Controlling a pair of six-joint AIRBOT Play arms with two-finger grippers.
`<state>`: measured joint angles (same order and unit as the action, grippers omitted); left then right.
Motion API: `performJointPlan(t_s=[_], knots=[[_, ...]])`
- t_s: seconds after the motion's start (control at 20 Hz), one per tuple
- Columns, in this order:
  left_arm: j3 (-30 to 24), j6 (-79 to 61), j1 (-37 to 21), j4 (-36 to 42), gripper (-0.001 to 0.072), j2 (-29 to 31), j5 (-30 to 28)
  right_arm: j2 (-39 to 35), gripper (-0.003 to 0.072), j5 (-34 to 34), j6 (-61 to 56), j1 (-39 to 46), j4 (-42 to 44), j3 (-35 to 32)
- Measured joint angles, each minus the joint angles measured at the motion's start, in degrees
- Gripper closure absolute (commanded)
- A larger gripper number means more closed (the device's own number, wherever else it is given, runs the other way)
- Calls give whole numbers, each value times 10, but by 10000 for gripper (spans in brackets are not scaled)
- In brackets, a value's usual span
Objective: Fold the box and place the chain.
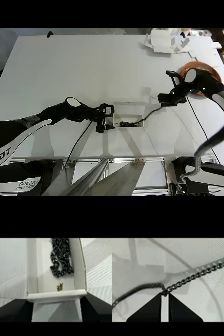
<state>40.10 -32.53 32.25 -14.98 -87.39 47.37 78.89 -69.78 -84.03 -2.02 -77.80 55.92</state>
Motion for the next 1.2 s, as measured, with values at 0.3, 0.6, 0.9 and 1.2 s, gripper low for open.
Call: performJointPlan(t_s=[0.3, 0.6, 0.9, 1.2], knots=[[0, 0, 0, 0, 696, 0, 0, -159, 669, -61, 16, -55, 15, 0], [0, 0, 0, 0, 696, 0, 0, -287, 669, -64, 20, -162, 87, 0], [0, 0, 0, 0, 696, 0, 0, -324, 669, 18, 18, -288, 134, 0], [0, 0, 0, 0, 696, 0, 0, -302, 668, 92, -6, -353, 119, -4]])
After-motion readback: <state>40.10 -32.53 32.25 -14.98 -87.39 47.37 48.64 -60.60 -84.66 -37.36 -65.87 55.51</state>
